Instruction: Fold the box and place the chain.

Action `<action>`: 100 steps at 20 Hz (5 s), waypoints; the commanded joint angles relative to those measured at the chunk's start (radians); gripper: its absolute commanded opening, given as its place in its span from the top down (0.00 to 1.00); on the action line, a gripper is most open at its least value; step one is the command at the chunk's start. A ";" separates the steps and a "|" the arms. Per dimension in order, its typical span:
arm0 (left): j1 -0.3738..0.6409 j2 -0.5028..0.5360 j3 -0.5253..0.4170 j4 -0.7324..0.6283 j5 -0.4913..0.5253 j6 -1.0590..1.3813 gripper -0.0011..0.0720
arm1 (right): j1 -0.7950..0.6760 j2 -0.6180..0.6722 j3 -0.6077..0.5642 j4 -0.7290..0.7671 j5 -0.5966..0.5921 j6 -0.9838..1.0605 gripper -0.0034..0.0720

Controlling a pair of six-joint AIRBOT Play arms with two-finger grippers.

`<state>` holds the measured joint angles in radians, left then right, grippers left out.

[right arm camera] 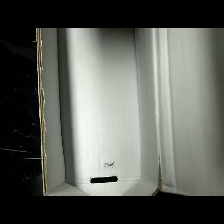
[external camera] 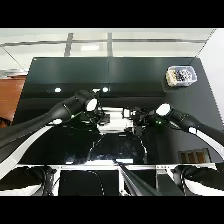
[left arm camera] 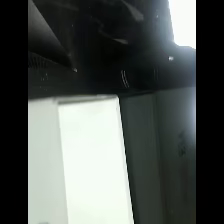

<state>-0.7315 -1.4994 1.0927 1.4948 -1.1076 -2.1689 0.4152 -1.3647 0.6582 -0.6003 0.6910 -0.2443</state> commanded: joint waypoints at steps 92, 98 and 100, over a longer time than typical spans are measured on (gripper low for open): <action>-0.024 -0.041 0.053 0.037 -0.022 -0.085 0.95 | -0.247 -0.005 0.093 0.175 0.445 1.277 0.26; -0.024 -0.041 0.053 0.037 -0.022 -0.085 0.95 | -0.122 -0.005 0.183 -0.033 0.355 1.456 0.48; -0.024 -0.041 0.053 0.037 -0.022 -0.085 0.95 | -0.076 -0.005 0.210 -0.137 0.336 1.566 0.48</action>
<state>-0.7563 -1.5414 1.1454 1.5322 -1.1301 -2.2539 0.2810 -1.3689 0.8291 -0.5976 1.0637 1.1839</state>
